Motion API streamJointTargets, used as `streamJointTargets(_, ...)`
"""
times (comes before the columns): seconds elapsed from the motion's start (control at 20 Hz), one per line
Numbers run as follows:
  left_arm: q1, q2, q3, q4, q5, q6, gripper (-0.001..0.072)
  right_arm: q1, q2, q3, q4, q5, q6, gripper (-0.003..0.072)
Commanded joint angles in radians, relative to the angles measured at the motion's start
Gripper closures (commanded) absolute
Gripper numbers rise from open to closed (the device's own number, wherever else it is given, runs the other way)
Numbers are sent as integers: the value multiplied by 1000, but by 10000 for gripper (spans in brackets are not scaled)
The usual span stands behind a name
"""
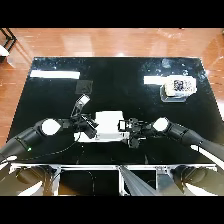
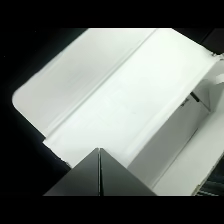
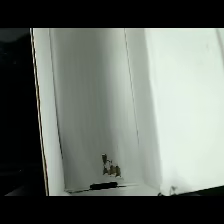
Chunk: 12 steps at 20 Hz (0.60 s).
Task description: Fold the box and place the chain.
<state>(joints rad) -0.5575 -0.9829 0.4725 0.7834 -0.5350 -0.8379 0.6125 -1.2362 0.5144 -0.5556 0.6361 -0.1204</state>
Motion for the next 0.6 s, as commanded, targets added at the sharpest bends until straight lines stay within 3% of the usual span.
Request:
streamJointTargets(0.0, 2, 75, 0, 40, 4, 0, 687, 0, -1, 1, 1, -1, 2, 380)
streamJointTargets(0.2, 37, 210, 0, 137, -73, 0, 687, 0, -1, 0, 1, -1, 1, 380)
streamJointTargets(0.3, 75, 266, 0, 186, -186, 0, 685, 0, -1, 0, 1, -1, 1, 380)
streamJointTargets(0.35, 95, 285, 0, 216, -272, 0, 650, 0, -1, 0, 1, -1, 2, 380)
streamJointTargets(0.4, 109, 292, -1, 259, -363, 0, 383, 0, 0, 1, 1, -1, 2, 380)
streamJointTargets(0.45, 112, 290, -4, 302, -421, -4, 70, 0, -1, 0, 1, -1, 2, 380)
streamJointTargets(0.55, 109, 288, -28, 360, -452, 40, 79, 0, -1, 0, 1, -1, 1, 380)
